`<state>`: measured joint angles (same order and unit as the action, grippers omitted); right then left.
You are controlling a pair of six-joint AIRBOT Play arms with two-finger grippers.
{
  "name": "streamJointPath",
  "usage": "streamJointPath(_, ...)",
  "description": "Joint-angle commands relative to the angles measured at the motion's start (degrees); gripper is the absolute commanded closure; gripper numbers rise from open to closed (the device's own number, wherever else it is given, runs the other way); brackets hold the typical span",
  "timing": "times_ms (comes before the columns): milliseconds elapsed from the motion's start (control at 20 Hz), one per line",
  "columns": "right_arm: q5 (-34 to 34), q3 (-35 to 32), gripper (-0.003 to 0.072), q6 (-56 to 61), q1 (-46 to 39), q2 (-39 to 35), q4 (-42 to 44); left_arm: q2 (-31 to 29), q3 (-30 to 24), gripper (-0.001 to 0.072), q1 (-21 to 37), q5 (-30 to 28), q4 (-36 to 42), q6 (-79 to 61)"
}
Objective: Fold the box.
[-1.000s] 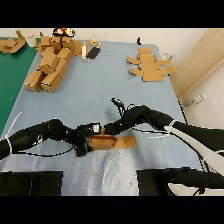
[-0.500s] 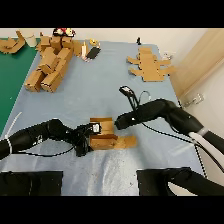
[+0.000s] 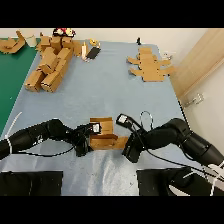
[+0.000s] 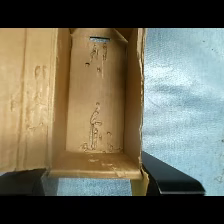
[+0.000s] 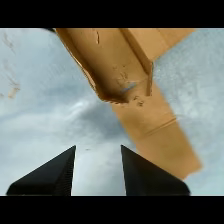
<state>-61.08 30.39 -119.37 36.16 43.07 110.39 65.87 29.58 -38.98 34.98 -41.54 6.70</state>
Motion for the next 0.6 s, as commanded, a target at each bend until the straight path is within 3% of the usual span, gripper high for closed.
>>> streamJointPath(0,14.12,-3.39,0.0257,-10.45,2.82,0.96,-9.94,0.04,-0.02,0.0250,0.04,0.00,-0.02,-0.04)
streamJointPath(150,22.12,-3.04,0.0257,-12.90,2.89,6.01,-11.13,0.04,-0.02,0.0250,0.04,-0.02,-0.02,-0.04)
streamJointPath(550,20.24,-2.38,0.0258,-31.47,2.89,10.47,-2.23,0.04,-0.02,0.0249,0.04,0.00,-0.02,-0.02)
